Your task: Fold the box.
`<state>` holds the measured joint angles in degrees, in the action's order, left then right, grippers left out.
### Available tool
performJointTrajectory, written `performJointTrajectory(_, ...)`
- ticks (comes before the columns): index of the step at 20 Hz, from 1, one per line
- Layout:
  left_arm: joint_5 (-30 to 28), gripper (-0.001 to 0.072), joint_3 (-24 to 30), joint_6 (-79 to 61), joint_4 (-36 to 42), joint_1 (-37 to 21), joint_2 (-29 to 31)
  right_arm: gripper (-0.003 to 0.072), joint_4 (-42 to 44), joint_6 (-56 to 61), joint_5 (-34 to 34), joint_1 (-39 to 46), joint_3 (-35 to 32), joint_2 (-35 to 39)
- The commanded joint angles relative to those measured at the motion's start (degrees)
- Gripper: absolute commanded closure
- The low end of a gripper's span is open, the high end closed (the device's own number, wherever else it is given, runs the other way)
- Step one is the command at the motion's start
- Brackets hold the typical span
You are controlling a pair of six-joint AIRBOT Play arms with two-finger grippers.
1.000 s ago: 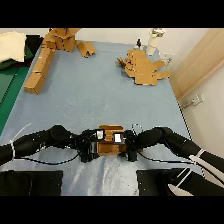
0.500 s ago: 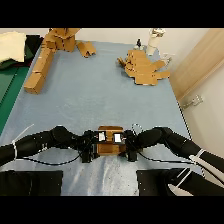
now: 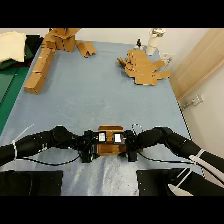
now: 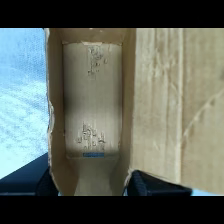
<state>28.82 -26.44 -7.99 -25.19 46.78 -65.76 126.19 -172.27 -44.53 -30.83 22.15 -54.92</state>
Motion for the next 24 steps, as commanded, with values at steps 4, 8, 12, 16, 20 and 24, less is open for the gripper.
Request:
performJointTrajectory(4, 0.1, 0.0234, 0.0, -0.2, -0.1, 0.0, 0.0, 0.0213, 0.0, 0.0, 0.1, 0.0, 0.0, 0.0)
performJointTrajectory(8, 0.1, 0.0234, 0.0, -0.2, -0.1, 0.0, 0.0, 0.0213, 0.0, -0.1, 0.1, 0.0, 0.0, 0.0)
performJointTrajectory(12, 0.1, 0.0234, 0.0, -0.2, -0.1, 0.0, 0.0, 0.0213, -0.3, -0.1, 0.1, 0.0, 0.0, 0.0)
performJointTrajectory(16, 0.1, 0.0233, 0.0, -0.2, -0.1, 0.0, 0.0, 0.0213, -0.4, -0.1, 0.2, 0.0, 0.0, 0.0)
performJointTrajectory(20, 0.1, 0.0234, 0.0, -0.2, -0.1, 0.0, 0.0, 0.0213, 0.1, 0.0, 0.0, 0.0, 0.0, 0.0)
performJointTrajectory(24, 0.1, 0.0234, 0.0, -0.2, -0.1, 0.0, 0.0, -0.0034, -1.4, 3.8, -0.6, 0.0, 1.3, 0.6)
